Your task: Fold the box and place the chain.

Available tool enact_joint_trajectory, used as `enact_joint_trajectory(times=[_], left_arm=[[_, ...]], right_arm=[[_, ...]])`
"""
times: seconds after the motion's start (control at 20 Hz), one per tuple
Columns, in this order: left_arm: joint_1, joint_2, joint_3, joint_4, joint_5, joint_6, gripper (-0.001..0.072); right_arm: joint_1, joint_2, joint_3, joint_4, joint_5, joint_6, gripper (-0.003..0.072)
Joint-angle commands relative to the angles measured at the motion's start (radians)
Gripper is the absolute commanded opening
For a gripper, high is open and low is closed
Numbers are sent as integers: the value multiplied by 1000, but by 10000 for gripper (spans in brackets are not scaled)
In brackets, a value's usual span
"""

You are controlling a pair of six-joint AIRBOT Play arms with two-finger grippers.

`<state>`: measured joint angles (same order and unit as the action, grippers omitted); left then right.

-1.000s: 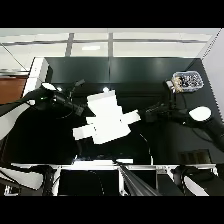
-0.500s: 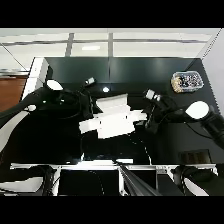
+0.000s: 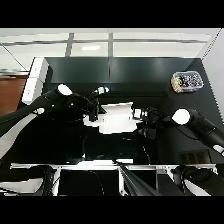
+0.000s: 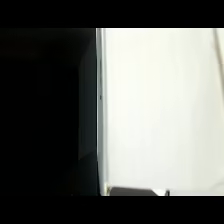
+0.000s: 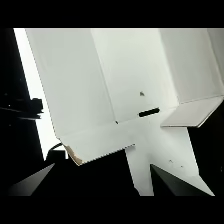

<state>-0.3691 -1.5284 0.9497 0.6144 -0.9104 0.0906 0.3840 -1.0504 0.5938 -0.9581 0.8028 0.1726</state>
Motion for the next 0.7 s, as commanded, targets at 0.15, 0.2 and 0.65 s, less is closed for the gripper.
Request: enact_joint_trajectory(times=[0.15, 0.2, 0.65], left_arm=[[-3, -5, 0, 3, 9, 18, 30], [-3, -5, 0, 3, 9, 18, 30], [-3, -5, 0, 18, -33, 18, 30]], right_arm=[[10, -77, -2, 21, -6, -72, 659], [18, -104, -2, 63, -8, -107, 659], [-11, -135, 66, 315, -85, -326, 659]])
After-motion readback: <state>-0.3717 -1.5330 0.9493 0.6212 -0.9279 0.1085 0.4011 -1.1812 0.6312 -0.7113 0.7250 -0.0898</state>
